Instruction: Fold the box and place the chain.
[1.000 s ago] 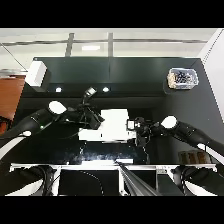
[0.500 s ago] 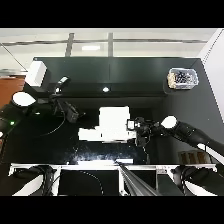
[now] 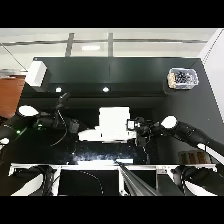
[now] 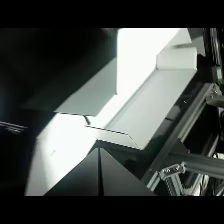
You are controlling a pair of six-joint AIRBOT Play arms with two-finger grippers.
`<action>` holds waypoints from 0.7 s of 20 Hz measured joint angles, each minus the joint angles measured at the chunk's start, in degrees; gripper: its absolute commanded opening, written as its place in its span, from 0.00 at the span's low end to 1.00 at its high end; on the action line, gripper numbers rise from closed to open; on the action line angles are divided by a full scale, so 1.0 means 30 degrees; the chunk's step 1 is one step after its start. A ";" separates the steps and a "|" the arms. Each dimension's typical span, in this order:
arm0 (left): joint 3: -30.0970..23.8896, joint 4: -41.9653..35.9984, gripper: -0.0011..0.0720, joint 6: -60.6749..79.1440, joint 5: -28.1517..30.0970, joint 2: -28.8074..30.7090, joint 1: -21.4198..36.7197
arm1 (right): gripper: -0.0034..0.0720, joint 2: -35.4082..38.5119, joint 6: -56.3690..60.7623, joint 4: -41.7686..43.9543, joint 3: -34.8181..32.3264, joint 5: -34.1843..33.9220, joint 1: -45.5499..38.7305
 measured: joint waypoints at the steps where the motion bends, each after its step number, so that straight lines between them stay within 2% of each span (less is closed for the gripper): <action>1: -0.0138 -0.0044 0.05 0.0539 0.0204 -0.0138 -0.0444 | 0.86 0.0000 0.0000 0.0007 0.0000 0.0000 0.0000; 5: -0.0393 0.0903 0.08 0.1851 0.1610 -0.0379 -0.2244 | 0.86 0.0000 0.0000 0.0007 0.0000 0.0000 0.0000; 8: -0.0459 0.2484 0.55 0.2594 0.3009 -0.0437 -0.3468 | 0.87 0.0000 0.0007 0.0007 0.0000 0.0000 0.0000; 9: -0.0466 0.2885 0.59 0.2856 0.3526 -0.0452 -0.3876 | 0.87 0.0000 0.0007 0.0007 0.0000 0.0000 0.0000; 14: -0.0481 0.3898 0.59 0.3759 0.6025 -0.0415 -0.5697 | 0.87 0.0000 0.0015 0.0000 0.0000 0.0022 0.0000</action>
